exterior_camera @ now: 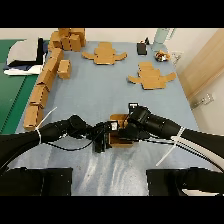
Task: Fold the box.
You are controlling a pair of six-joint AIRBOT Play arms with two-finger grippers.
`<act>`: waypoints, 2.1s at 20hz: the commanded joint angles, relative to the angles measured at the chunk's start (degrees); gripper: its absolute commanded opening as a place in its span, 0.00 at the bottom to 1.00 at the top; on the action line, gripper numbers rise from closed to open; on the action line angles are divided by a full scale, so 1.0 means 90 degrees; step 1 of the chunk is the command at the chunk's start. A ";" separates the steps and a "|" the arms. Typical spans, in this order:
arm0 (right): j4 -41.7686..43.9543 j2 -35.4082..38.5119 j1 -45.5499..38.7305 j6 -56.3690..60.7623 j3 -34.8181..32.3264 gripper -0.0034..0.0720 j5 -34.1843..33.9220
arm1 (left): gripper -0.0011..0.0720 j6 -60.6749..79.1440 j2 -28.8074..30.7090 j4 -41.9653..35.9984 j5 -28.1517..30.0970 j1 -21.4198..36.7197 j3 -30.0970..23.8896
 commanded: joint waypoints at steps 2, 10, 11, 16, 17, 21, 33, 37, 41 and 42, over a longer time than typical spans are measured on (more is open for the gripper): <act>-0.0007 -0.0002 -0.0002 -0.0070 0.0002 0.12 0.0000 | 0.60 -0.0022 -0.0002 -0.0012 0.0000 0.0002 0.0005; 0.0051 0.0192 -0.0005 -0.0109 0.0078 0.53 -0.0015 | 0.60 -0.0022 -0.0002 -0.0012 0.0000 0.0002 0.0007; 0.0053 0.0279 -0.0010 -0.0107 0.0078 0.53 -0.0061 | 0.60 -0.0022 -0.0002 -0.0012 0.0000 0.0002 0.0007; 0.0350 0.0998 -0.0015 -0.0104 0.0078 0.53 -0.0158 | 0.60 -0.0022 -0.0002 -0.0012 0.0000 0.0002 0.0005; 0.0347 0.1222 -0.0015 -0.0097 0.0078 0.53 -0.0289 | 0.60 -0.0022 -0.0002 -0.0012 0.0000 0.0002 0.0005; -0.0085 0.1889 -0.0129 0.0000 0.0075 0.51 -0.1520 | 0.60 -0.0022 -0.0002 -0.0012 0.0000 0.0002 0.0007; 0.6326 -0.0406 -0.5068 -0.8502 0.0112 0.05 0.0471 | 0.60 -0.0022 -0.0002 -0.0012 0.0000 0.0002 0.0005; 0.7451 -0.1122 -0.5112 -1.0010 0.0389 0.05 -0.0721 | 0.60 -0.0022 -0.0002 -0.0012 0.0002 0.0002 0.0007; 0.7393 -0.0942 -0.4942 -1.0666 0.0318 0.05 -0.1311 | 0.60 -0.0022 -0.0002 -0.0012 -0.0005 0.0002 0.0005; 0.7376 -0.0794 -0.4891 -1.0814 0.0206 0.05 -0.1375 | 0.60 -0.0022 -0.0002 -0.0012 -0.0002 0.0002 0.0007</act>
